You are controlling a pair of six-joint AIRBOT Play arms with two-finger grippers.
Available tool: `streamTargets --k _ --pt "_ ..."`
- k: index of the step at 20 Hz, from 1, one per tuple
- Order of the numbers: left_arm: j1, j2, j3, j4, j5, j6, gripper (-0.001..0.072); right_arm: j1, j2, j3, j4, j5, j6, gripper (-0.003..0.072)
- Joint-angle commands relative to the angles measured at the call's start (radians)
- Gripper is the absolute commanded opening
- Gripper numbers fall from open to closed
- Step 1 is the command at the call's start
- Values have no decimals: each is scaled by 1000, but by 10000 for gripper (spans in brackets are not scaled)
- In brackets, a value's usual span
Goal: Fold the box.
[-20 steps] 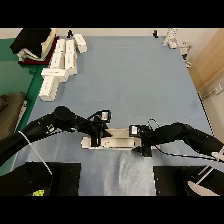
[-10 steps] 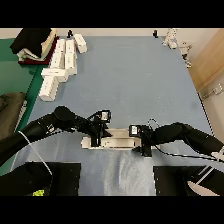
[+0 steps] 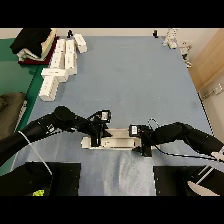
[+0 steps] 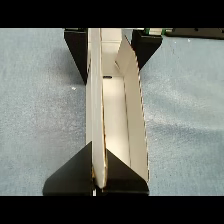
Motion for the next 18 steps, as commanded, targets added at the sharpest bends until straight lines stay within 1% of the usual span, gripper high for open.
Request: streamTargets --k 1,5,10,12,14,16,17,18 --pt "0 -1 1 -2 0 0 19 1 0 -1 -1 -5 -1 505" --pt "0 -1 1 -34 4 0 18 1 0 -1 -1 -5 0 505" --pt "0 -1 1 -33 0 0 23 1 0 -1 -1 -5 0 505" --pt "0 -1 1 -49 13 -10 419 1 0 -1 -1 -5 0 505" --pt "1 4 2 -55 18 -35 419 1 0 -1 -2 -5 0 505" --pt "13 26 2 -34 16 -135 419 1 0 -1 -2 -5 0 505" --pt "27 49 2 13 9 -224 419 1 0 -1 -2 -5 -1 505" --pt "48 80 2 77 -21 -332 419 1 0 -1 -2 -5 0 505"
